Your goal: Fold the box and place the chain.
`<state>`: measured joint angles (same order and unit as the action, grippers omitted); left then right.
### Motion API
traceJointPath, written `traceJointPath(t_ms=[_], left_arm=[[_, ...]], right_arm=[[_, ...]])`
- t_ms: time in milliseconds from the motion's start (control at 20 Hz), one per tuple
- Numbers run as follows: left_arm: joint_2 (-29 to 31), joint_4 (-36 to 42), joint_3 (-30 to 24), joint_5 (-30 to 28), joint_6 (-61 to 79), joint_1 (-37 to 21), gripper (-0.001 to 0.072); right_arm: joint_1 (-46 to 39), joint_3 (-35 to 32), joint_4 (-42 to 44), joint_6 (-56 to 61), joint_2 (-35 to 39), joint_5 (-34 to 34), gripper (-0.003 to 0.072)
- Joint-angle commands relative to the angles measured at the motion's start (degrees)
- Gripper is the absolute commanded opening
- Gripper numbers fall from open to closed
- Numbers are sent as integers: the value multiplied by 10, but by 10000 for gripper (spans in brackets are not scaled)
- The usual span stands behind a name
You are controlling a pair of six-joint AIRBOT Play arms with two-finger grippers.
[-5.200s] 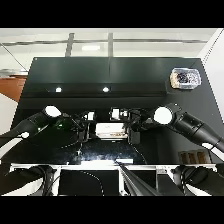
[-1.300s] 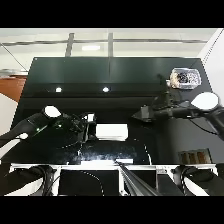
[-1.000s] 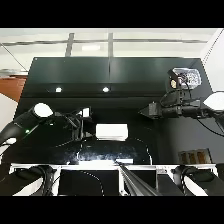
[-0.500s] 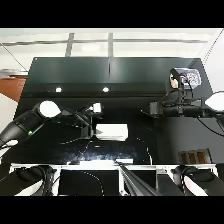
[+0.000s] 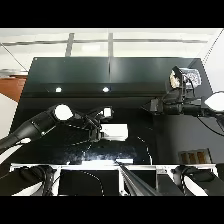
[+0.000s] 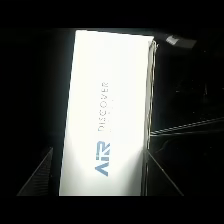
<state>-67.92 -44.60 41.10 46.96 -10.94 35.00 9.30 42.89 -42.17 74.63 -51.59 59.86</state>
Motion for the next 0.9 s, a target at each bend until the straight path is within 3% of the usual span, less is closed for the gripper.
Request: traceJointPath(t_ms=[0,850], left_arm=[[-7,3,1,-4,0,12,713],[-36,1,0,-21,0,29,716]], right_arm=[[0,0,-1,2,0,-12,47],[0,0,-1,2,0,-14,47]])
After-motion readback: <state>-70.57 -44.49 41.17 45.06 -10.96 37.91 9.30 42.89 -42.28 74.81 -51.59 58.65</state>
